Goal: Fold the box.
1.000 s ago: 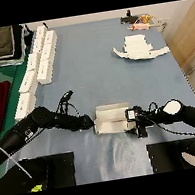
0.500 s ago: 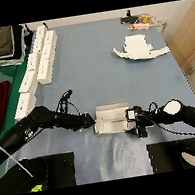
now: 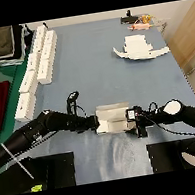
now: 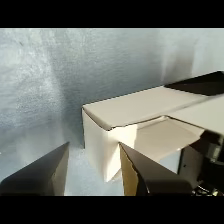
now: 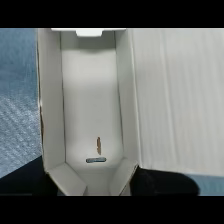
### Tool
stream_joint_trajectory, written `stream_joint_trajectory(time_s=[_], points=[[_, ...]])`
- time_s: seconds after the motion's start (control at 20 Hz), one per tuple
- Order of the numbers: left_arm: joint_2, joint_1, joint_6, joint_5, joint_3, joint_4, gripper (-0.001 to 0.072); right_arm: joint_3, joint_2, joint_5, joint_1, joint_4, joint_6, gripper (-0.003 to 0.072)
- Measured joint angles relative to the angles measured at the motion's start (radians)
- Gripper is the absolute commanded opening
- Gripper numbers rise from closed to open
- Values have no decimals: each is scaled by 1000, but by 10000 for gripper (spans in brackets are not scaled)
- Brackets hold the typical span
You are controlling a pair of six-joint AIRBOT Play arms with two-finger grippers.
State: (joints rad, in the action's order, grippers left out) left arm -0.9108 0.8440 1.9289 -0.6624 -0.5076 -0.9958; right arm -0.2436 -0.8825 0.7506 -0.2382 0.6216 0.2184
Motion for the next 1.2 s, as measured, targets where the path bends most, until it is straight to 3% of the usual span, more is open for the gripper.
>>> stream_joint_trajectory(time_s=[0.25, 0.55, 0.75, 1.1, 1.15, 1.2], points=[[-117, 123, 316, -65, -121, -266, 447, 0, 0, 0, 0, 0, 0, 522], [-297, 237, 555, -253, -314, -483, 447, 0, 0, 0, 0, 0, 0, 522], [-387, 281, 624, -347, -399, -546, 447, 0, 0, 0, 0, 0, 0, 522], [-459, 312, 658, -381, -435, -571, 440, 0, 0, 0, 0, 0, 0, 522], [-464, 315, 661, -383, -436, -571, 258, 0, 0, 0, 0, 0, 0, 522], [-468, 317, 667, -383, -436, -573, 7, 0, 0, 0, 0, -1, 0, 522]])
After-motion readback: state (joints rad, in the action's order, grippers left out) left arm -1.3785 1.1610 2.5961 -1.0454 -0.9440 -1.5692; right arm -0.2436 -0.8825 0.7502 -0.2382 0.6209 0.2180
